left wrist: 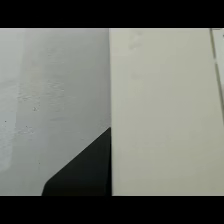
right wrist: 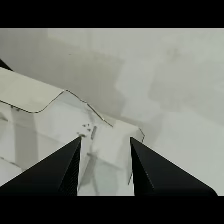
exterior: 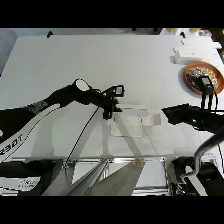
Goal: Fold the box and place the chain.
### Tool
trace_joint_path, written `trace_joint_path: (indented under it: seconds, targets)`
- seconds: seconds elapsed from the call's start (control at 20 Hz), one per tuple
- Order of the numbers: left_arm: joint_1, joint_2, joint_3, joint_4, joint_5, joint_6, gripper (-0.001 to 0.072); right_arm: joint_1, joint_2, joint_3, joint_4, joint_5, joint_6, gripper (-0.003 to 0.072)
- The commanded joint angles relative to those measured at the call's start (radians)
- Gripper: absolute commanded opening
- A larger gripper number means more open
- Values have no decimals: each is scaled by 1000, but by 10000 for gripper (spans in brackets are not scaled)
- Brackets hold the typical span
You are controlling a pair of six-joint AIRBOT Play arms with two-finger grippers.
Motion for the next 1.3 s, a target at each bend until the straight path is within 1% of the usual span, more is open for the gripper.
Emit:
trace_joint_path:
  seconds: [0.0, 0.15, 0.35, 0.6, 1.0, 1.1, 1.15, 1.2, 1.25]
  targets:
    - [-9, -10, 0, -40, 36, 1, 6, 0, 0, 1, -1, 0, 0, 342]
    - [-8, -11, 0, -42, 67, 0, 6, 0, 0, 1, -1, 0, 0, 342]
    - [-10, -23, 0, -66, 60, -1, 6, 0, 0, 0, -24, 4, 0, 342]
    - [-13, -39, 0, -64, 60, 0, 7, 0, 0, 0, -51, 30, 0, 342]
    - [-13, -40, 0, -62, 60, 0, 12, 0, 0, 0, -52, 32, -5, 342]
    - [-13, -40, 0, -62, 60, 0, 12, 0, 0, 0, -52, 50, -40, 339]
    - [-13, -40, 0, -62, 60, 0, 12, 0, 0, 0, -51, 57, -85, 320]
    - [-13, -40, 0, -62, 60, 0, 12, 0, 0, -2, -52, 56, -166, 192]
    - [-13, -40, 0, -62, 60, -1, 12, 0, 0, -12, -52, 35, -307, 18]
